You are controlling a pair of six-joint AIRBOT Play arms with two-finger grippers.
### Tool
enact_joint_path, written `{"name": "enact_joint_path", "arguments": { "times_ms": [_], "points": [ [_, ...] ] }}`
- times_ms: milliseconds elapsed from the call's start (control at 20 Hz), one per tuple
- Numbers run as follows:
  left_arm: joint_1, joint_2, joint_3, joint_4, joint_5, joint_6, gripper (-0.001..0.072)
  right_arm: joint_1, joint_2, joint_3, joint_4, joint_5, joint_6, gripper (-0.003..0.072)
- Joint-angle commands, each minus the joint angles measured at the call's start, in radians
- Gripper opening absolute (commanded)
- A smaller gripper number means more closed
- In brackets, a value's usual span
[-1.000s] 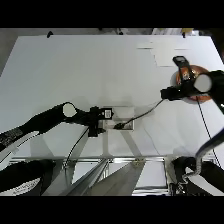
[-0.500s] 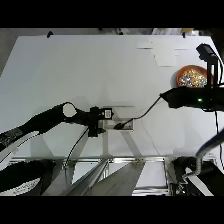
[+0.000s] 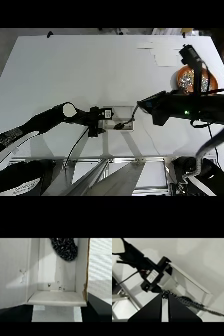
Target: Fold the box and place the chain.
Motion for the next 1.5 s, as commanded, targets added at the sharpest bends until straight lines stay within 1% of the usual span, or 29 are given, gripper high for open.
{"name": "enact_joint_path", "arguments": {
  "times_ms": [0,150,300,450,550,650,750,900,1000,1150,1200,1250,1300,1350,1400,1450],
  "points": [
    [0.000,0.001,0.001,0.000,0.000,0.000,0.0313,0.067,-0.024,0.001,0.008,-0.036,-0.004,0.0014],
    [0.000,0.001,0.001,0.000,0.000,0.000,0.0313,0.090,-0.028,0.001,0.011,-0.053,-0.004,0.0014],
    [0.000,0.001,0.001,0.000,0.000,0.000,0.0313,0.092,-0.043,-0.010,-0.008,-0.042,-0.004,0.0014],
    [0.000,0.001,0.001,0.000,0.000,0.000,0.0313,0.092,-0.092,-0.082,-0.024,-0.065,-0.048,0.0014],
    [0.000,0.001,0.001,0.000,0.000,0.000,0.0313,0.092,-0.147,-0.157,-0.022,-0.133,-0.096,0.0013],
    [0.000,0.001,0.001,0.000,0.000,0.000,0.0313,0.092,-0.225,-0.202,-0.020,-0.162,-0.116,0.0013],
    [0.000,0.001,0.001,0.000,0.000,0.000,0.0313,0.112,-0.307,-0.211,-0.014,-0.165,-0.157,0.0012],
    [0.000,0.001,0.001,0.000,0.000,0.000,0.0313,0.177,-0.410,-0.211,-0.011,-0.213,-0.238,0.0013],
    [0.000,0.001,0.001,0.000,0.000,0.000,0.0313,0.206,-0.453,-0.210,-0.013,-0.245,-0.240,0.0014],
    [0.000,0.001,0.001,0.000,0.000,0.000,0.0313,0.213,-0.466,-0.210,-0.012,-0.265,-0.240,0.0019],
    [0.000,0.001,0.001,0.000,0.000,0.000,0.0313,0.213,-0.463,-0.209,-0.014,-0.260,-0.240,0.0078],
    [0.000,0.001,0.001,0.000,0.000,0.000,0.0313,0.211,-0.462,-0.203,-0.018,-0.238,-0.240,0.0166],
    [0.000,0.001,0.001,0.000,0.000,0.000,0.0313,0.198,-0.462,-0.184,-0.019,-0.191,-0.240,0.0248],
    [0.000,0.001,0.001,0.000,0.000,0.000,0.0313,0.176,-0.462,-0.154,-0.020,-0.131,-0.240,0.0287],
    [0.000,0.001,0.001,0.000,0.000,0.000,0.0313,0.145,-0.462,-0.113,-0.027,-0.058,-0.241,0.0301],
    [0.000,0.001,0.001,0.000,0.000,0.000,0.0313,0.109,-0.462,-0.066,-0.040,0.017,-0.241,0.0300]
  ]
}}
